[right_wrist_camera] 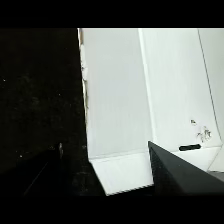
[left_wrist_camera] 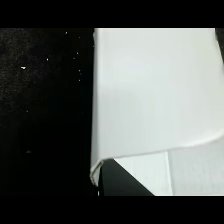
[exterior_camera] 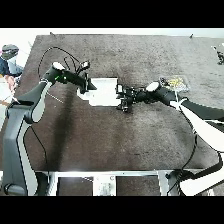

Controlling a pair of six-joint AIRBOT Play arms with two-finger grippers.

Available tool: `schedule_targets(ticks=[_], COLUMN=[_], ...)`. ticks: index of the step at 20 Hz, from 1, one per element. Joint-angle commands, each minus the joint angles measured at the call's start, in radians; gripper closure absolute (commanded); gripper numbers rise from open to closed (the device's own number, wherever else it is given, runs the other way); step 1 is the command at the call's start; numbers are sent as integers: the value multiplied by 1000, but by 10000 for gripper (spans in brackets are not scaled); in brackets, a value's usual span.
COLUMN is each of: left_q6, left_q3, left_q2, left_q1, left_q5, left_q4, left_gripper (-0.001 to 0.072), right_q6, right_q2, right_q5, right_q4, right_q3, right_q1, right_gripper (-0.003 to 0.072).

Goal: Fold the box and place the chain.

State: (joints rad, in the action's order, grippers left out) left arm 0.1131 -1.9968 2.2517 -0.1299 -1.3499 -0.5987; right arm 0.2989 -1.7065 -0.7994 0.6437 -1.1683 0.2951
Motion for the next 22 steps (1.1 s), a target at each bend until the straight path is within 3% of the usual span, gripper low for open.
schedule_targets(ticks=[1, 8, 14, 22], left_q6=[0, 0, 0, 0], left_q3=[0, 0, 0, 0], left_q2=[0, 0, 0, 0], left_q1=[0, 0, 0, 0], left_q5=[0, 0, 0, 0], left_q4=[1, 1, 1, 1], left_gripper=[699, 698, 698, 698], right_q6=[-40, -78, -98, -98], right_q2=[-27, -14, 19, -29], right_q5=[55, 180, 180, 114], right_q4=[52, 52, 48, 49], right_q3=[-22, -23, -50, -175], right_q1=[16, 40, 13, -20], right_gripper=[68, 75, 77, 73])
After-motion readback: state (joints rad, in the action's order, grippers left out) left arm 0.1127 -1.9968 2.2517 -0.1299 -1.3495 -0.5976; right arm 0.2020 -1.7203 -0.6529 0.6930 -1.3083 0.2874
